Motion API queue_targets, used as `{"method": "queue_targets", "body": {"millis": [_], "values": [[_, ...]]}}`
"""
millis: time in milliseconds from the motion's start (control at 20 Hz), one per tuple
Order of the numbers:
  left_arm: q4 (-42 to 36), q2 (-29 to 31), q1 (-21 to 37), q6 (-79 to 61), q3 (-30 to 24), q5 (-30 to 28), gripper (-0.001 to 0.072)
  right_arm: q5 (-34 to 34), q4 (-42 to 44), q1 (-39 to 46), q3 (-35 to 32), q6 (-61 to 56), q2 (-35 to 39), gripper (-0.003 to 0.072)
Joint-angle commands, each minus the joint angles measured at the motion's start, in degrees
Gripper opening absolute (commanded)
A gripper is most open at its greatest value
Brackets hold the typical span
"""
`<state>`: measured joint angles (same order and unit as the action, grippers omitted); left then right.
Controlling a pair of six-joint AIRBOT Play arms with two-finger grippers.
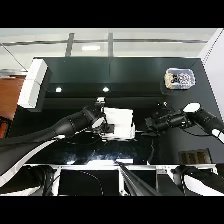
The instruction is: Fold the box and place the chain.
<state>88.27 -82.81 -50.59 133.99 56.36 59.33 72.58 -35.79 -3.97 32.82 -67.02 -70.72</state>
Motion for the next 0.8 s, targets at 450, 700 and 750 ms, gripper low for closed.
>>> {"method": "queue_targets", "body": {"millis": [450,700,750], "values": [[-0.04,-0.04,0.04,-0.02,0.02,-0.35,0.0029,-1.88,0.74,-5.46,1.75,0.17,0.02,0.0614],[-0.02,-0.04,0.04,-0.02,0.02,-0.33,0.0029,-9.14,1.05,-11.37,3.67,-5.31,0.02,0.0601],[-0.02,-0.04,0.04,-0.02,0.02,-0.33,0.0029,-10.60,0.92,-12.81,4.22,-6.64,0.02,0.0592]]}}
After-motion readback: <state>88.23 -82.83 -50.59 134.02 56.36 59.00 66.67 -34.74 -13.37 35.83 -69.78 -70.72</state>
